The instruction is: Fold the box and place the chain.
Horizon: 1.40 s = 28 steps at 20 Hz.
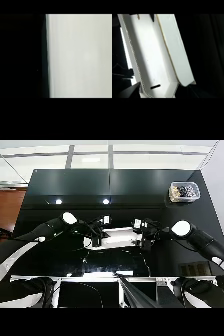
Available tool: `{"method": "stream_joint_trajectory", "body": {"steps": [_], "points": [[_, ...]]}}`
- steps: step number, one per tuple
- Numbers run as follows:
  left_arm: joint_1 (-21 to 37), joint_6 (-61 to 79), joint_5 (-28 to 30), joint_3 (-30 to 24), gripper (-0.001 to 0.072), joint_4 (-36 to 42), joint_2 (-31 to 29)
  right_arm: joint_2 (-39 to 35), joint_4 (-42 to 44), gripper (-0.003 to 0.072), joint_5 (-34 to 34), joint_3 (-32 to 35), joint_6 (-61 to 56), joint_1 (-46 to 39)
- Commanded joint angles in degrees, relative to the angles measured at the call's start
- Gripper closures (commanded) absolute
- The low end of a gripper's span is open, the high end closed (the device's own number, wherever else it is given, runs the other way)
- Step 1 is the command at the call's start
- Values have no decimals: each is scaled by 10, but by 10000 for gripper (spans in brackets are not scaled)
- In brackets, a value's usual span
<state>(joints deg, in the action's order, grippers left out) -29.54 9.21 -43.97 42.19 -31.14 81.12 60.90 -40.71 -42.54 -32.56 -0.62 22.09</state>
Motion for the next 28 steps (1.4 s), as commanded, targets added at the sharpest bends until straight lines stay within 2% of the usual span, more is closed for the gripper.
{"method": "stream_joint_trajectory", "body": {"steps": [1,7,12,15,28], "points": [[0,0,0,0,680,0,0,22,60,22,-8,0,58,-4],[0,0,-15,0,680,-19,-7,30,101,22,-38,17,95,-4],[0,0,-11,0,680,-19,-7,35,107,49,-32,65,155,4],[0,0,-12,0,680,-19,-7,37,112,49,0,65,157,4],[0,-9,-13,0,680,-18,-7,65,109,49,13,64,153,29]]}}
